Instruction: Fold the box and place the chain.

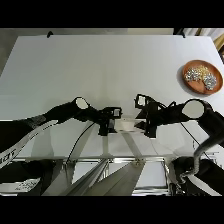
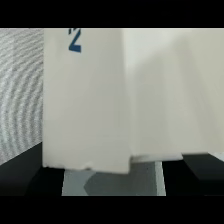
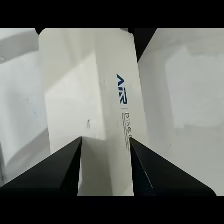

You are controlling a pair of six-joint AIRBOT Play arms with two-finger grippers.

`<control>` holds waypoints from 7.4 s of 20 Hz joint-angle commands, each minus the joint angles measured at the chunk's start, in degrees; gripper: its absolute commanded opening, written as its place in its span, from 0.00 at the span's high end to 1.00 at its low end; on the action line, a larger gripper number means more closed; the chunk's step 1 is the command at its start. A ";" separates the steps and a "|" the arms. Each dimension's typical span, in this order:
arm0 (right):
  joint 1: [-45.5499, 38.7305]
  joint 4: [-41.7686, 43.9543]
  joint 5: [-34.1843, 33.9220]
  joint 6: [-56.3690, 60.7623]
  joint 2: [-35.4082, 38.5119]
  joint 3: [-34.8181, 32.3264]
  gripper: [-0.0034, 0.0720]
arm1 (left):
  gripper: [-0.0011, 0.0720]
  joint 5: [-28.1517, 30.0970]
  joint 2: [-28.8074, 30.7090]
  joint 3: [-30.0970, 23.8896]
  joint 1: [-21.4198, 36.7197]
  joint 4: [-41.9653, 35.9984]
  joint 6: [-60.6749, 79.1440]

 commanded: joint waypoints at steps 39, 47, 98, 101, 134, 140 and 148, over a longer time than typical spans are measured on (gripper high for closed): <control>4.46 -5.46 -7.45 6.84 -2.05 0.15 0.66 | 0.44 0.00 0.04 0.07 0.02 0.02 0.02; 5.81 -5.73 -6.54 6.84 -4.83 0.09 0.66 | 0.44 0.02 0.04 0.07 0.02 0.02 0.02; -4.22 30.95 0.90 -17.05 -8.94 -8.68 0.94 | 0.44 0.00 0.04 0.07 0.02 0.00 0.02; -4.22 34.38 1.92 -19.47 -8.92 -8.59 0.94 | 0.44 0.00 0.04 0.07 0.02 0.02 0.02; -2.21 27.93 -2.29 -16.24 -5.11 -8.13 0.93 | 0.44 0.00 0.04 0.07 0.02 0.00 0.02; -5.73 -0.90 -2.08 12.94 8.98 1.53 0.94 | 0.44 0.02 0.04 0.07 0.02 0.02 0.02; -10.64 -14.25 8.83 26.43 10.14 1.51 0.94 | 0.44 0.00 0.04 0.07 0.02 0.00 0.02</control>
